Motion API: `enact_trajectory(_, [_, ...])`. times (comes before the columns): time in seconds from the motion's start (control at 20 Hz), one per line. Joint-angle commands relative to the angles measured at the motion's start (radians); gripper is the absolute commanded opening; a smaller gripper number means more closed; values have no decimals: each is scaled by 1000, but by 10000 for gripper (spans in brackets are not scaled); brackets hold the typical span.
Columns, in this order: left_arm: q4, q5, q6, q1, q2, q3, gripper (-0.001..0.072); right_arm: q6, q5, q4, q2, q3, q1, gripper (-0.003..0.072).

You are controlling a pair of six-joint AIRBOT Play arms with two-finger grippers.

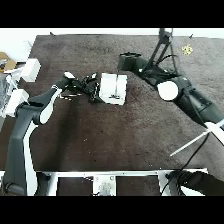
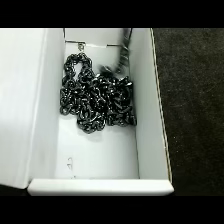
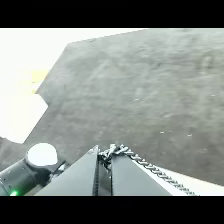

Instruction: Fold the box and place the chain.

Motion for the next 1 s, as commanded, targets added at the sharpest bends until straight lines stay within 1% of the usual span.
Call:
enact_trajectory(0.0, [0,0,0,1,0,1,407,41,-42,13,-96,-1,44,5])
enact_trajectory(0.15, [0,0,0,1,0,1,408,131,-40,13,-200,-37,46,6])
enact_trajectory(0.25, [0,0,0,1,0,1,407,147,-26,13,-230,-72,45,7])
enact_trajectory(0.3, [0,0,0,1,0,1,407,146,-24,12,-231,-92,44,135])
enact_trajectory(0.35, [0,0,0,1,0,1,407,145,-18,-9,-223,-103,42,339])
enact_trajectory(0.4, [0,0,0,1,0,1,407,142,10,-50,-208,-106,36,318])
enact_trajectory(0.5, [0,0,0,1,0,1,408,142,98,-108,-156,-106,-4,318])
enact_trajectory(0.6, [0,0,0,1,0,1,408,143,204,-160,-95,-116,-79,318])
enact_trajectory(0.7, [0,0,0,1,0,1,407,143,267,-187,-62,-154,-182,319])
enact_trajectory(0.8, [0,0,0,1,0,1,408,165,250,-184,-74,-215,-309,319])
enact_trajectory(0.85, [0,0,0,1,0,1,407,193,218,-180,-96,-243,-373,319])
enact_trajectory(0.95, [0,0,0,1,0,1,408,203,172,-132,-166,-254,-464,320])
